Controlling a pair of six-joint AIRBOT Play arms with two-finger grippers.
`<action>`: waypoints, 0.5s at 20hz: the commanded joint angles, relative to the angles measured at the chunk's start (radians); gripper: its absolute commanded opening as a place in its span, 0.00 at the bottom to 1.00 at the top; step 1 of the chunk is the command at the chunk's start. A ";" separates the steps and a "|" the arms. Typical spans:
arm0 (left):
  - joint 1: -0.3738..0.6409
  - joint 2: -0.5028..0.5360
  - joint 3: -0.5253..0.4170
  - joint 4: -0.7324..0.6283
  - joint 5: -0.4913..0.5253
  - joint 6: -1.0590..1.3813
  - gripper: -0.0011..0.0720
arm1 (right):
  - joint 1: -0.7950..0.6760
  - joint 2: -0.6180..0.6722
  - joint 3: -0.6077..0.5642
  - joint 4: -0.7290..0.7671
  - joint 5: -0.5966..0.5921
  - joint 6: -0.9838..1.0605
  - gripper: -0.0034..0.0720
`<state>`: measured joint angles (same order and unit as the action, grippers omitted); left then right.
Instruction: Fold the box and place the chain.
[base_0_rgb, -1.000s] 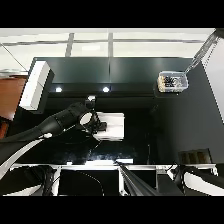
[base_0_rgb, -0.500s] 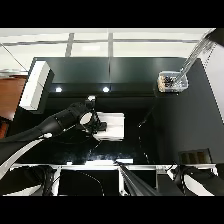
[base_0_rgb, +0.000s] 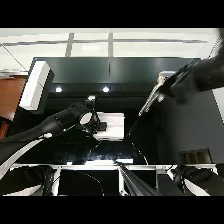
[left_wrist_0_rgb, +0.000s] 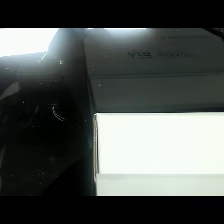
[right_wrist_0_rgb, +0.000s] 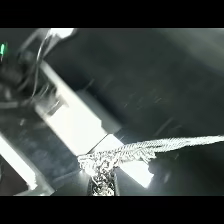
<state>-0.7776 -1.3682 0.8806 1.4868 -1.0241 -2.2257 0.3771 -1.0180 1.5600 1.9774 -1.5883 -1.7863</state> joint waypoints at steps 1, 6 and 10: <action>0.001 -0.001 0.000 0.001 0.000 0.000 0.05 | 0.071 0.001 -0.163 0.056 0.098 -0.006 0.08; 0.001 -0.001 0.000 0.001 0.000 0.000 0.05 | 0.140 -0.003 -0.323 0.094 0.294 -0.006 0.08; 0.001 -0.001 0.000 0.001 0.000 0.000 0.05 | 0.171 -0.008 -0.360 0.158 0.354 -0.006 0.08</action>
<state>-0.7776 -1.3682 0.8806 1.4876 -1.0241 -2.2261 0.5201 -1.0218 1.2381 2.0918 -1.3067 -1.7924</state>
